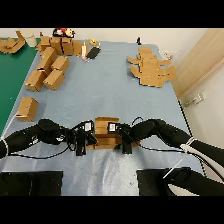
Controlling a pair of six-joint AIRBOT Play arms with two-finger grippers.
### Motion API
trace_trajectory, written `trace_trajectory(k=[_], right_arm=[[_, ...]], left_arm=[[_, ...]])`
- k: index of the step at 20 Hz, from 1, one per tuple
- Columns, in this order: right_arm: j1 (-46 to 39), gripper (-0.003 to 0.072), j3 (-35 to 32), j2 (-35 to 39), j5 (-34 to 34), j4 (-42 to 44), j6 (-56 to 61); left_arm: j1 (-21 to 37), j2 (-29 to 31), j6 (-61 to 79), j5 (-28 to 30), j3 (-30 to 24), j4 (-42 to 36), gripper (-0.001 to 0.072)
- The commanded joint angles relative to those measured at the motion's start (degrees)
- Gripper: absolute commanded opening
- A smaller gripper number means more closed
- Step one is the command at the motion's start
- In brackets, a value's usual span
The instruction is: Fold the box.
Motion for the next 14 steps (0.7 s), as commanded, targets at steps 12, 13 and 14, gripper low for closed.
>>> trace_trajectory(k=[12,13,14], right_arm=[[-0.02,0.0415,0.02,-0.04,0.02,0.02,0.07],[-0.02,0.0415,0.02,-0.04,0.02,0.02,0.07],[-0.02,0.0416,0.02,-0.04,0.02,0.02,0.07]], left_arm=[[9.70,21.00,-67.34,2.27,-0.44,23.63,0.0012],[12.24,22.03,-83.36,0.44,-0.46,29.14,0.0012],[15.21,22.40,-94.95,-3.80,-0.48,34.40,0.0012]])
